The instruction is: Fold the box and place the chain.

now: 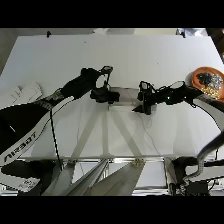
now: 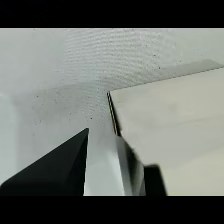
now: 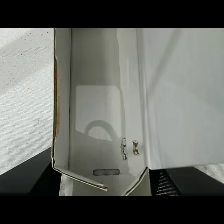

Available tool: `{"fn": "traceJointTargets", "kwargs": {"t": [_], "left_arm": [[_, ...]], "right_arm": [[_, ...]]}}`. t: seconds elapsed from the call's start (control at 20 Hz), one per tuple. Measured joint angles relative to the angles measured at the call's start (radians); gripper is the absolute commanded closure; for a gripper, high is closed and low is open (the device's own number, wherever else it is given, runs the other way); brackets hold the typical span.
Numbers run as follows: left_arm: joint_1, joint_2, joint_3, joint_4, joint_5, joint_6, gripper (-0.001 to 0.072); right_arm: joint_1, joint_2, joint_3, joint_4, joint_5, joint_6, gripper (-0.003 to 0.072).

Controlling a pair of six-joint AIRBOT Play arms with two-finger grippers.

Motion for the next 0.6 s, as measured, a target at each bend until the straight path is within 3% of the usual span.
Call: {"fn": "traceJointTargets", "kwargs": {"t": [0.35, 0.4, 0.45, 0.6], "left_arm": [[-0.034, -0.037, 0.017, 0.032, -0.037, -0.166, 0.0425], [-0.039, -0.043, 0.018, 0.032, -0.038, -0.178, 0.0472], [-0.044, -0.049, 0.018, 0.029, -0.038, -0.192, 0.0682], [-0.054, -0.057, 0.020, 0.024, -0.042, -0.206, 0.0699]], "right_arm": [[0.000, 0.000, 0.000, 0.000, 0.000, 0.000, 0.0288], [0.000, 0.000, 0.000, 0.000, 0.000, -0.001, 0.0288], [0.000, 0.000, 0.000, 0.000, 0.003, -0.003, 0.0288], [0.000, 0.000, 0.000, 0.001, 0.005, -0.002, 0.0288]]}}
